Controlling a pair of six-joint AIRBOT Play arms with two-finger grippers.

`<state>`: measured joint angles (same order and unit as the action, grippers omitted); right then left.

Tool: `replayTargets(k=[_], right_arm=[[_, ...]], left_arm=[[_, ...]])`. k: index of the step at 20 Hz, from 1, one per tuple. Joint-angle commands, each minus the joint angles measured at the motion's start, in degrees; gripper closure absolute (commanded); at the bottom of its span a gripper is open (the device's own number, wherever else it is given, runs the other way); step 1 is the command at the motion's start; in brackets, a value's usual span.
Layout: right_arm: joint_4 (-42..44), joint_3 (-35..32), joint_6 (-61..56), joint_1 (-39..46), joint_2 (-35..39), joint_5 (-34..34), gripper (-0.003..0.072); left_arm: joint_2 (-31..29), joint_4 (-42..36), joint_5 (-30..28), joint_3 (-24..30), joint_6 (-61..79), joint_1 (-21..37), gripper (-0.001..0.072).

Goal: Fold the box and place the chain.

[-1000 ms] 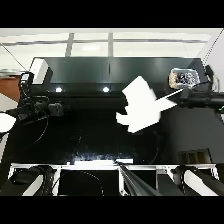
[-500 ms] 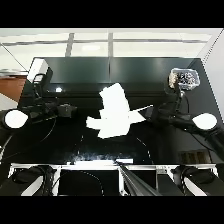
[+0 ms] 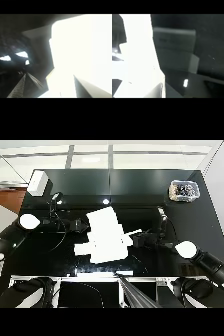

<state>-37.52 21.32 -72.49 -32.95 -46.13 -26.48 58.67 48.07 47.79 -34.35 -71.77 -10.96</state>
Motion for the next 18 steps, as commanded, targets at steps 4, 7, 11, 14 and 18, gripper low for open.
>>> replayTargets(k=[4, 7, 11, 14, 18], right_arm=[[-0.83, -0.33, 1.79, -2.6, 0.02, 3.17, 0.0646], [-0.44, -0.33, 1.77, -2.58, 0.02, 3.1, 0.0646], [-0.44, -0.33, 1.73, -2.58, 0.02, 1.84, 0.0646], [-0.44, -0.33, 1.7, -2.58, 0.02, 1.77, 0.0646], [-0.44, -0.33, 1.57, -2.58, 0.02, 1.29, 0.0646]], left_arm=[[16.09, -25.42, 17.0, -0.42, 30.75, 10.12, 0.0009], [22.01, -27.8, 17.35, -1.73, 38.03, 8.85, 0.0008], [27.82, -28.11, 26.4, -5.18, 48.5, 5.11, 0.0011], [30.08, -27.74, 28.7, -6.56, 53.57, 4.28, 0.0054], [30.77, -25.16, 30.73, -7.04, 59.01, 4.33, 0.0129]])
